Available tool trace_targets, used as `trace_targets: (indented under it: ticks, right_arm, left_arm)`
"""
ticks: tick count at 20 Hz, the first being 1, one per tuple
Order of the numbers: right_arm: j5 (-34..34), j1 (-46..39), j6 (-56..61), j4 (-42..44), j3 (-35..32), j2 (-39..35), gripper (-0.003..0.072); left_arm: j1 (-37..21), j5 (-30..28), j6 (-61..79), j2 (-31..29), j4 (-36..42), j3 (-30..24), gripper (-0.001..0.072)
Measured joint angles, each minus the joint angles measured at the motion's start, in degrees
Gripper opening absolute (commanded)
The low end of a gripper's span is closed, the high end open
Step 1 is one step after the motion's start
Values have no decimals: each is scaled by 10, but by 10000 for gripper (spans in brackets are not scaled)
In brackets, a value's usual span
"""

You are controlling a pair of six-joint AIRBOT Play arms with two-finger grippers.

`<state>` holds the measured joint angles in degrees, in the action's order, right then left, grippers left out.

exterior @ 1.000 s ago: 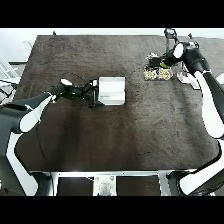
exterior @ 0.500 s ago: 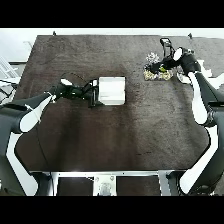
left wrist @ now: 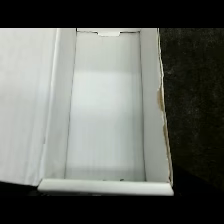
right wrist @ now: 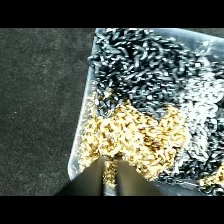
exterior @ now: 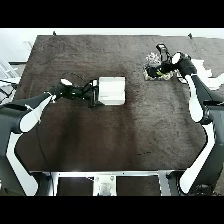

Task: Fold the box and place the chain.

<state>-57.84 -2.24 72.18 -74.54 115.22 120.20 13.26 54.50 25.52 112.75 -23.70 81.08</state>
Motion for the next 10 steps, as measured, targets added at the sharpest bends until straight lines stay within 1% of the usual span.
trace_targets:
  ticks: [5,10]
  right_arm:
    - [-9,-8,-4,-1,3,-6,7]
    - [-6,-9,-4,-1,6,-59,7]
  left_arm:
    - [0,0,0,0,0,0,290]
    - [0,0,0,0,0,0,290]
